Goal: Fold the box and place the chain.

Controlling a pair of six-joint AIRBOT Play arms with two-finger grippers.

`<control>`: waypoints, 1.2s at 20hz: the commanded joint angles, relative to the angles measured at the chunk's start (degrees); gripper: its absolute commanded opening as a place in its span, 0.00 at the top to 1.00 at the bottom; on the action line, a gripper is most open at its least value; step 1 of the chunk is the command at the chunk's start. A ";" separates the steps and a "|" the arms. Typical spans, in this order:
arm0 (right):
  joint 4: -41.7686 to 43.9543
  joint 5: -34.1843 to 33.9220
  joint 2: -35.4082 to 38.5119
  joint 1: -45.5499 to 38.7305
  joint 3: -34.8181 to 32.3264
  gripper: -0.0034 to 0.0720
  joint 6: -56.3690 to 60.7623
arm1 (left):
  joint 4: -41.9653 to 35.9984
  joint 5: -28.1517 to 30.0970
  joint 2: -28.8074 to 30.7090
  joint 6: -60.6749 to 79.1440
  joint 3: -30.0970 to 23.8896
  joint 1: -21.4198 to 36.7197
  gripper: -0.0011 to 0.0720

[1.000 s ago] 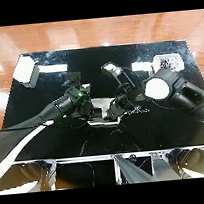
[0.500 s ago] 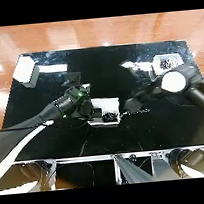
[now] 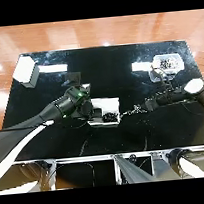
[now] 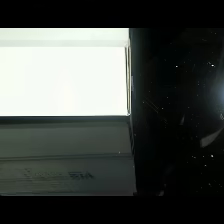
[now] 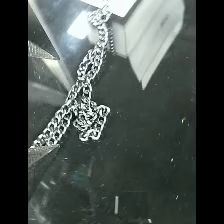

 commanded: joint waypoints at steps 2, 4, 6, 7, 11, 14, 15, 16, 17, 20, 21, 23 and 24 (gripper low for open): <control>-1.11 -2.01 -1.57 5.18 -1.27 0.13 -22.36 | 0.02 -0.13 0.00 0.02 0.02 0.04 0.96; -6.38 -2.64 -2.21 9.57 -1.29 0.13 -25.59 | 0.00 -0.11 0.00 0.00 0.02 0.04 0.96; -6.62 -5.27 -3.93 12.96 -1.29 0.12 -27.34 | 0.00 0.04 0.00 0.02 0.02 0.02 0.96; -6.69 -6.47 -4.72 14.40 -1.29 0.12 -29.92 | 0.00 0.11 0.00 0.02 0.02 0.04 0.96; -6.80 -10.27 -5.68 17.68 -1.29 0.12 -33.75 | 0.00 0.35 0.02 0.02 0.02 0.04 0.96; -8.17 -12.61 -5.79 17.68 -1.29 0.12 -33.75 | 0.02 0.33 0.00 0.02 0.02 0.04 0.96; -8.17 -13.86 -5.86 17.68 -1.29 0.12 -33.75 | 0.00 0.33 0.00 0.02 0.02 0.04 0.96; -8.17 -15.41 -5.95 17.68 -1.29 0.12 -33.75 | 0.00 0.33 0.02 0.02 0.02 0.04 0.96; -8.20 -16.46 -6.05 17.68 -1.29 0.12 -33.86 | 0.00 0.33 0.00 0.02 0.02 0.04 0.96; -8.20 -16.22 -6.75 17.68 -1.29 0.12 -34.82 | 0.02 0.33 0.00 0.02 0.02 0.04 0.96; -8.20 -16.20 -6.82 17.68 -1.29 0.13 -34.82 | 0.02 0.31 0.00 0.02 0.02 0.04 0.96; -8.20 -16.15 -6.99 17.68 -1.29 0.13 -34.82 | 0.02 0.31 0.00 0.02 0.02 0.04 0.96; -8.17 -15.91 -7.08 17.68 -1.29 0.13 -34.82 | 0.00 0.31 0.00 0.02 0.02 0.04 0.96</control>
